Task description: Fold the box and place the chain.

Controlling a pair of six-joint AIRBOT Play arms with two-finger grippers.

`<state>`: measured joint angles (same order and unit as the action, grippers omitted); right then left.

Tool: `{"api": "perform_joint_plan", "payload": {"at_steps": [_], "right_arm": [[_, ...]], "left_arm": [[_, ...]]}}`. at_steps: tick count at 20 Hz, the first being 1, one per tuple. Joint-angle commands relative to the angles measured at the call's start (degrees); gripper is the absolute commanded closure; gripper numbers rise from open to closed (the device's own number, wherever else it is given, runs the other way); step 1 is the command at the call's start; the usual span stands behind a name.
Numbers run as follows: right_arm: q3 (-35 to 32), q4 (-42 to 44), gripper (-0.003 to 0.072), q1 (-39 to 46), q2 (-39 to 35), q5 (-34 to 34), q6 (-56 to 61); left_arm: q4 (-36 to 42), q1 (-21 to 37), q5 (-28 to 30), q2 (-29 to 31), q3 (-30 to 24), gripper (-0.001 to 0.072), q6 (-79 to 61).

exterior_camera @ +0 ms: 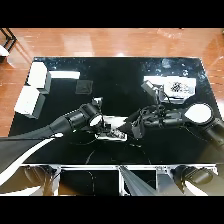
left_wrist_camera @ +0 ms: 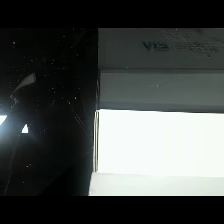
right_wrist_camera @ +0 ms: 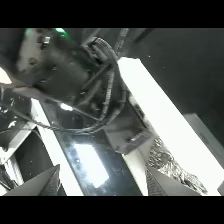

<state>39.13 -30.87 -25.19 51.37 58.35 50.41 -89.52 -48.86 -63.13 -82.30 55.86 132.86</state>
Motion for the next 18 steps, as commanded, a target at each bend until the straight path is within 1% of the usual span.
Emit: {"api": "perform_joint_plan", "payload": {"at_steps": [1,4,6,8,9,10,11,13,14,16,17,18], "right_arm": [[-0.09,-1.31,0.0074,5.18,0.15,4.44,1.62],[-0.09,-2.62,0.0073,15.50,-0.22,11.34,1.66],[-0.09,-4.94,0.0072,21.51,-0.22,14.21,1.70],[-0.09,-6.56,0.0072,25.73,-0.22,16.26,1.68],[-0.09,-7.21,0.0072,27.02,-0.22,16.76,1.70],[-0.09,-7.87,0.0072,27.85,-0.22,17.40,1.70],[-0.09,-8.61,0.0073,28.13,-0.22,17.55,1.70],[-0.09,-9.75,0.0072,28.15,-0.22,17.51,1.70],[-0.09,-9.90,0.0072,28.15,-0.22,17.51,1.68],[-0.09,-9.90,0.0072,28.15,-0.22,17.49,1.68],[-0.09,-9.88,0.0071,28.15,-0.22,17.46,1.68],[-0.09,-9.90,0.0071,28.15,-0.22,17.49,1.68]], "left_arm": [[0.02,0.00,0.13,-0.02,0.00,0.0689,0.00],[0.09,0.00,0.13,0.00,0.00,0.0688,0.00],[0.20,0.02,0.11,0.00,0.00,0.0688,0.02],[0.22,0.04,0.07,0.00,0.00,0.0683,0.50],[0.22,0.04,0.04,0.02,0.02,0.0624,1.14],[0.68,0.04,0.13,0.20,0.04,0.0492,1.18],[1.14,0.07,0.09,0.37,0.22,0.0428,1.16],[1.46,0.09,0.55,1.49,0.72,0.0428,1.09],[1.51,0.09,1.16,2.58,0.85,0.0387,1.09],[1.49,0.09,1.36,5.22,0.85,0.0103,0.68],[1.51,0.09,0.79,6.84,0.83,0.0076,-0.72],[1.49,-0.02,-0.26,8.66,0.83,0.0076,-2.54]]}}
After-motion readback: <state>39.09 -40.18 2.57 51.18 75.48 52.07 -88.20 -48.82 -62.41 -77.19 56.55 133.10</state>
